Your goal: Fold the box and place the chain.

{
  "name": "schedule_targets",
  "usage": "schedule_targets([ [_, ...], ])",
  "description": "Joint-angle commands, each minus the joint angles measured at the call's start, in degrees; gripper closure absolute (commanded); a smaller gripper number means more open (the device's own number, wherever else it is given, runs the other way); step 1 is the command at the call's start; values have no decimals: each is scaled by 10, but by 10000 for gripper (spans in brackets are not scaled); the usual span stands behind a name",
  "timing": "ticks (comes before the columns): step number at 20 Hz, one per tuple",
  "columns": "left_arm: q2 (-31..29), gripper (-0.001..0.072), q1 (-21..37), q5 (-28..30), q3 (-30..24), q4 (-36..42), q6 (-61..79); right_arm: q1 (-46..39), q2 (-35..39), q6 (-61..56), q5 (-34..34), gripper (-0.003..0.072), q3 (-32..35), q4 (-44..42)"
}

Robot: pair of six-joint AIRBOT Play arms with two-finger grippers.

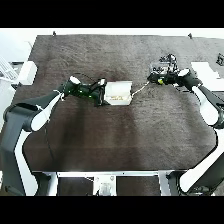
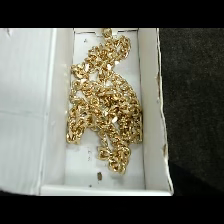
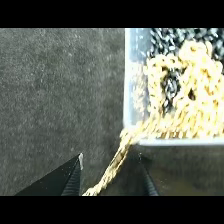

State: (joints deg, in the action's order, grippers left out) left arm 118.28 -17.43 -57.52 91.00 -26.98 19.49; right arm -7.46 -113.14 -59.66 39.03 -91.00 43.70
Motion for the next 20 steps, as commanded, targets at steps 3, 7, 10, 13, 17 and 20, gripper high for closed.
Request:
schedule_targets([
  [3,0,353,0,0,0,0,0,-19,-44,70,24,461,-43,-104],
  [7,0,353,0,0,0,0,0,-30,-46,66,58,677,-47,-125],
  [10,0,353,0,0,0,0,0,-30,-12,28,126,680,-48,-126],
  [13,0,353,0,0,0,0,0,-22,55,-14,171,681,-47,-100],
  [17,0,352,0,0,0,0,0,18,202,-78,174,681,-48,17],
  [20,0,353,0,0,0,0,0,65,317,-125,174,681,-48,119],
])
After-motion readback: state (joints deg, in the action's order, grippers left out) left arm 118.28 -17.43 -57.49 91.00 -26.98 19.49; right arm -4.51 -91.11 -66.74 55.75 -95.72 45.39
